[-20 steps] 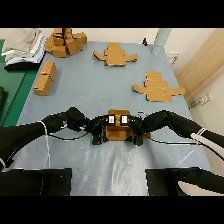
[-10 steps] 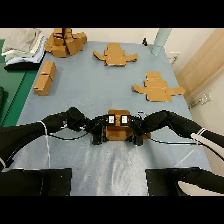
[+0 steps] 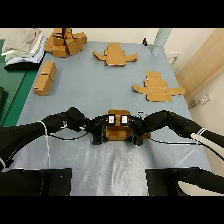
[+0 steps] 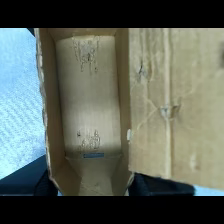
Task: Fold the box.
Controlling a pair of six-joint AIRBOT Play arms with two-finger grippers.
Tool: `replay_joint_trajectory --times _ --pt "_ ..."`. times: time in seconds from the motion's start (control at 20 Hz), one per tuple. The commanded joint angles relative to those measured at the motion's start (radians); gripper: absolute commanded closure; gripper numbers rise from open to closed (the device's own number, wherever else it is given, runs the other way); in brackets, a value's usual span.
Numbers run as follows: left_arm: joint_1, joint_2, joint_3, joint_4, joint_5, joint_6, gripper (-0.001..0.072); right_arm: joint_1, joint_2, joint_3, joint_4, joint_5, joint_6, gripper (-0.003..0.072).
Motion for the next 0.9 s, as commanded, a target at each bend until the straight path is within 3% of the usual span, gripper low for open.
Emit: replay_joint_trajectory --times 0.0,0.05,0.25,0.6,0.85 --pt "0.000 0.001 0.001 0.000 0.001 0.000 0.0183 0.000 0.000 0.000 0.001 -0.044 0.000 0.0194" --pt "0.000 0.000 0.001 0.000 0.001 0.000 0.0183 0.000 0.000 0.001 -0.001 -0.051 0.000 -0.0034" --pt "0.000 0.001 0.001 0.000 0.003 0.000 0.0183 -0.008 0.051 0.006 -0.076 -0.064 0.121 -0.0034" --pt "0.000 0.000 0.001 0.000 0.003 0.000 0.0183 -0.008 0.276 0.006 -0.397 -0.141 0.530 -0.0033" --pt "0.000 0.000 0.001 0.000 0.003 0.000 0.0182 -0.008 0.433 0.006 -0.304 -0.285 0.799 -0.0032"
